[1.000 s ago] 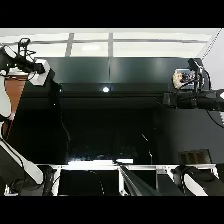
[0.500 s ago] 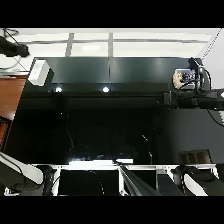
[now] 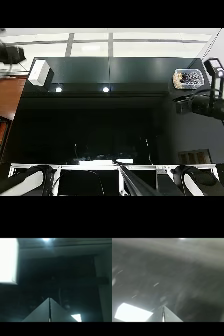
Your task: Fold the box and place the chain.
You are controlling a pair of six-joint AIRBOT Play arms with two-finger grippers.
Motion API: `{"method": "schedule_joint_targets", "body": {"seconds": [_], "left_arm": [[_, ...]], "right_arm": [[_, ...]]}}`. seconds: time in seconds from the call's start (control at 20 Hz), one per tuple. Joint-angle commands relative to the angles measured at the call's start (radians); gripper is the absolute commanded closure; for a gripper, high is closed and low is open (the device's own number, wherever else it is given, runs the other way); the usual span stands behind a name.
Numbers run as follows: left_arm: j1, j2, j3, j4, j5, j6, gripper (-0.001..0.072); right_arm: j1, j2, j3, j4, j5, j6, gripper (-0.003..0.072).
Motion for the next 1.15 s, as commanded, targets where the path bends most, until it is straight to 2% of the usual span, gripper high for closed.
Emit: {"method": "schedule_joint_targets", "body": {"seconds": [0.0, 0.1, 0.15, 0.25, 0.4, 0.55, 1.1], "left_arm": [[-0.079, 0.346, -0.499, -0.018, 0.268, 0.015, 0.0681], [-0.097, 0.477, -0.697, -0.019, 0.322, 0.007, 0.068], [-0.096, 0.529, -0.755, -0.019, 0.309, 0.007, 0.068], [-0.092, 0.606, -0.811, -0.018, 0.29, 0.008, 0.0679], [-0.092, 0.656, -0.828, -0.018, 0.294, 0.009, 0.0679], [-0.092, 0.659, -0.828, -0.018, 0.26, 0.008, 0.0679], [-0.092, 0.659, -0.828, -0.018, 0.262, 0.008, 0.0679]], "right_arm": [[-0.001, 0.077, -0.167, -0.072, -0.269, -0.051, 0.067], [-0.001, 0.076, -0.243, -0.072, -0.355, -0.051, 0.0669], [-0.001, 0.076, -0.256, -0.072, -0.352, -0.051, 0.0669], [0.0, 0.076, -0.257, -0.07, -0.332, -0.051, 0.0669], [0.0, 0.076, -0.257, -0.06, -0.33, -0.049, 0.0669], [0.0, 0.076, -0.257, -0.06, -0.33, -0.049, 0.0669], [0.0, 0.076, -0.257, -0.06, -0.33, -0.049, 0.0669]]}}
